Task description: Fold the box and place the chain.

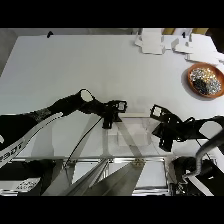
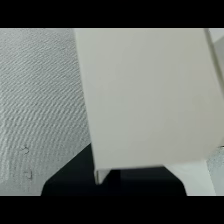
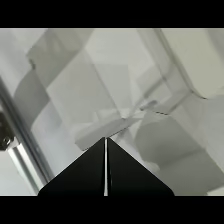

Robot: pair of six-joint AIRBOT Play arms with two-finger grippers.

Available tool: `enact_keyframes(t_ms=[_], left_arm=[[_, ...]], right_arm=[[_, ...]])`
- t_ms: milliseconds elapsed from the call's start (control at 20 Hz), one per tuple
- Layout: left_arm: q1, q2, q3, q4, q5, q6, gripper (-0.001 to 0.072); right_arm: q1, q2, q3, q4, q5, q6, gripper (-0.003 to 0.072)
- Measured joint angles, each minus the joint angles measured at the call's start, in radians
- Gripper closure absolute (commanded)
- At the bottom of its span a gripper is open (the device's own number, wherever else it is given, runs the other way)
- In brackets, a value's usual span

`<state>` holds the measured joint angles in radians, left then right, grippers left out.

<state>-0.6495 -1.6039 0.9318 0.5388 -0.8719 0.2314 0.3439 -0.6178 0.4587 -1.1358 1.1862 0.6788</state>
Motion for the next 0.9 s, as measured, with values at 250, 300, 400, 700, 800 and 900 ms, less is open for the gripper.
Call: enact_keyframes(t_ms=[250,300,400,700,800,900], left_arm=[[0.0,0.0,0.0,0.0,0.0,0.0,0.0696],[0.0,0.0,0.0,0.0,0.0,0.0,0.0696],[0.0,0.0,0.0,0.0,0.0,0.0,0.0696],[0.0,0.0,0.0,0.0,0.0,0.0,0.0696],[0.0,0.0,0.0,0.0,0.0,0.0,0.0696],[0.0,0.0,0.0,0.0,0.0,0.0,0.0696]], right_arm=[[0.058,0.029,-0.038,-0.051,-0.037,-0.078,0.0094],[0.074,0.041,-0.052,-0.064,-0.058,-0.085,0.0093],[0.108,0.066,-0.085,-0.081,-0.105,-0.11,0.006],[0.188,0.148,-0.208,-0.106,-0.229,-0.242,-0.0005],[0.225,0.158,-0.253,-0.114,-0.277,-0.262,-0.0007],[0.258,0.163,-0.29,-0.122,-0.341,-0.275,-0.0006]])
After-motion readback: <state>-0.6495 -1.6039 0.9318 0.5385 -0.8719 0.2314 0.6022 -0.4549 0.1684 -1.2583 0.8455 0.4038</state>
